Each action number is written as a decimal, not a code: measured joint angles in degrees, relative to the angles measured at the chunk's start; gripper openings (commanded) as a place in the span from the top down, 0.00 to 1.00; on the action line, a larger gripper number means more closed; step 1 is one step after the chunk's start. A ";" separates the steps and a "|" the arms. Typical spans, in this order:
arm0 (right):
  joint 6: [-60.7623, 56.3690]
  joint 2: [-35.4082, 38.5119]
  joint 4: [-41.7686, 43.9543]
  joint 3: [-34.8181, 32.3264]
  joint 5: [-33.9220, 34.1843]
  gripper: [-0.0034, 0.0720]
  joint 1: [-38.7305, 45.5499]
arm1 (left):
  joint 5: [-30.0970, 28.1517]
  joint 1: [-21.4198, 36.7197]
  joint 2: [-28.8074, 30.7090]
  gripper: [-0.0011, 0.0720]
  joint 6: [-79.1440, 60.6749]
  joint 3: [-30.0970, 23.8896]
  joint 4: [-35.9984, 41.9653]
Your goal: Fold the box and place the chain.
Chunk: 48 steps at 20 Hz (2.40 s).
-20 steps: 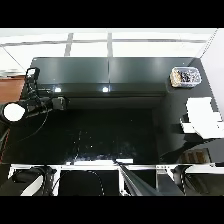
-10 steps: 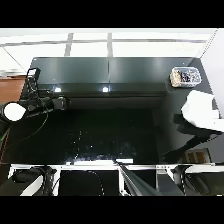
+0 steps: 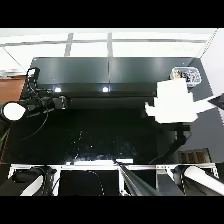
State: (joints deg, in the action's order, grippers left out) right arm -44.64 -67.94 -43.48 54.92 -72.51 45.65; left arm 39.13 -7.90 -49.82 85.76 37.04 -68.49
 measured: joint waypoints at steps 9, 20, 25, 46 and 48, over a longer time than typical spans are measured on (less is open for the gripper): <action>-4.04 15.61 14.78 -26.25 19.91 0.94 -33.70 | 2.16 -2.84 -11.37 0.03 -7.10 1.73 14.27; -7.30 16.76 16.83 -30.75 35.93 0.94 -53.13 | 26.01 -1.64 -42.32 0.04 -34.67 14.51 47.58; -7.45 16.76 16.81 -30.86 35.95 0.94 -53.79 | 33.77 -4.74 -50.05 0.29 -37.18 22.36 45.18; -6.36 16.76 11.85 -27.34 30.91 0.04 -53.90 | 53.48 -8.33 -58.88 0.96 -45.07 37.64 38.91; -6.14 16.76 7.04 -23.76 27.67 0.04 -53.90 | 54.03 -8.09 -57.11 0.96 -45.29 37.75 38.23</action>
State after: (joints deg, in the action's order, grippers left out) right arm -50.78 -51.18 -36.45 31.16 -44.84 -8.25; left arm 93.17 -15.99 -106.94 40.47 74.78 -30.26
